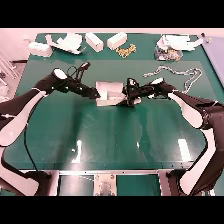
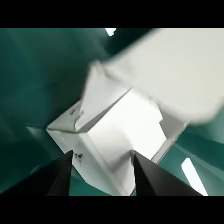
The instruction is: Fold the box and place the chain.
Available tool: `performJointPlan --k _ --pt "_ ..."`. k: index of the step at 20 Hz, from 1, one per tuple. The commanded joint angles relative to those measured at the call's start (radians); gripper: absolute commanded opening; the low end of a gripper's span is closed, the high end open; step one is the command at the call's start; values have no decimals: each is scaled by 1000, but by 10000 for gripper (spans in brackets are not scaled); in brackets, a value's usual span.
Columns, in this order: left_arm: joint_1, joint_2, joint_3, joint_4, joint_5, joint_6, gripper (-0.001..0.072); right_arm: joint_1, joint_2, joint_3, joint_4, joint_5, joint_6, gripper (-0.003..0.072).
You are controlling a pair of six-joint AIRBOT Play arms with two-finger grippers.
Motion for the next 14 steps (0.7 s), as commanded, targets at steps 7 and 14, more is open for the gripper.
performJointPlan --k 7,14 --pt "-35 0 31 122 27 -214 429 1 0 0 1 3 0 491" --pt "-42 0 31 126 21 -339 429 1 0 0 0 3 0 491"
